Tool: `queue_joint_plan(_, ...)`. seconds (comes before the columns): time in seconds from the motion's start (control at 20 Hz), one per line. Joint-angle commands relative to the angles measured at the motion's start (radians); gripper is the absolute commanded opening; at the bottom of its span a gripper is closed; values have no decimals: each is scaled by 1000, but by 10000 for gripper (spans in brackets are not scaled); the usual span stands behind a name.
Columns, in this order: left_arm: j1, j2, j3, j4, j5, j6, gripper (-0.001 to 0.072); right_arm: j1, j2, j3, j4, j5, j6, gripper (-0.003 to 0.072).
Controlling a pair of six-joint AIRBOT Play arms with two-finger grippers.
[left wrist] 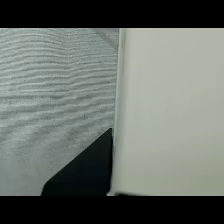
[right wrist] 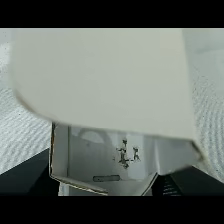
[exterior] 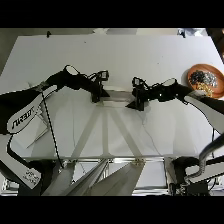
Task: Fold the box and place the chain.
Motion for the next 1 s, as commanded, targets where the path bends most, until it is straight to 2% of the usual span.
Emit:
queue_joint_plan(0.0, 0, 1, 1, -7, -4, 3, 142, 1, 0, 1, 0, 0, 0, 457)
queue_joint_plan(0.05, 0, 1, 1, -7, -4, 3, 232, 1, 0, 1, 0, 0, 0, 457)
queue_joint_plan(0.1, 0, 2, 1, -7, -5, 2, 283, 1, 0, 1, 0, 0, 0, 457)
queue_joint_plan(0.5, 17, 79, 1, 23, -7, -32, 278, 1, 0, 1, 0, 0, 0, 457)
queue_joint_plan(0.7, 61, 140, 1, 171, -6, -102, 278, 1, 0, 1, 0, 0, 0, 457)
queue_joint_plan(0.95, 97, 239, 0, 400, -23, -331, 277, 1, 0, 1, 0, 0, 0, 457)
